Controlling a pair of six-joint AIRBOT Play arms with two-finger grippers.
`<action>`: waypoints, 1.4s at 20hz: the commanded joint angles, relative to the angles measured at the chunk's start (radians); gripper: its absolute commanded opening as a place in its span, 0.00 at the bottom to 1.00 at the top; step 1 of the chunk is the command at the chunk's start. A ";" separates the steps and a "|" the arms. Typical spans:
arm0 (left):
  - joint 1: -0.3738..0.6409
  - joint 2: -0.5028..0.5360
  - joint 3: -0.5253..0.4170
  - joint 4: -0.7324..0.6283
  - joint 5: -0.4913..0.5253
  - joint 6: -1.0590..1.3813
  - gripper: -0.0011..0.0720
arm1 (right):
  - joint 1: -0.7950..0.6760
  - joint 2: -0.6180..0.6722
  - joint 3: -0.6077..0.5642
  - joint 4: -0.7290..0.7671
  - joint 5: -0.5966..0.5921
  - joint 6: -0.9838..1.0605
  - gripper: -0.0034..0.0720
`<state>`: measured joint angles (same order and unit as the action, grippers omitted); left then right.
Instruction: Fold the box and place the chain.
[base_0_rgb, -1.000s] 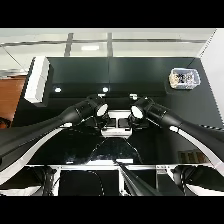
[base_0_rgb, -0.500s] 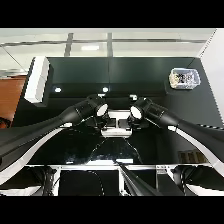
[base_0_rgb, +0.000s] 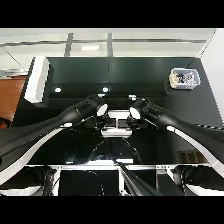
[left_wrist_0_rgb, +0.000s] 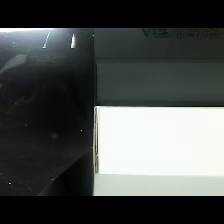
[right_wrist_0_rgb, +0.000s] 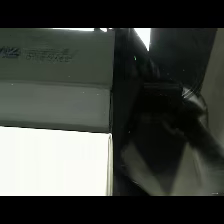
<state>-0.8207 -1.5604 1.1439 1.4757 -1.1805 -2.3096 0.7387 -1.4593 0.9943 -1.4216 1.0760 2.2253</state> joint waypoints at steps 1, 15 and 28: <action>0.000 0.000 0.000 0.000 0.001 0.001 0.05 | 0.003 0.019 0.001 0.011 -0.014 0.004 0.46; 0.000 0.000 0.000 0.000 0.001 0.001 0.05 | -0.300 0.402 -0.024 -0.776 -0.059 -0.113 0.46; 0.001 0.000 0.000 0.000 -0.006 0.002 0.05 | -0.972 -0.465 0.861 -0.179 0.096 -0.269 0.99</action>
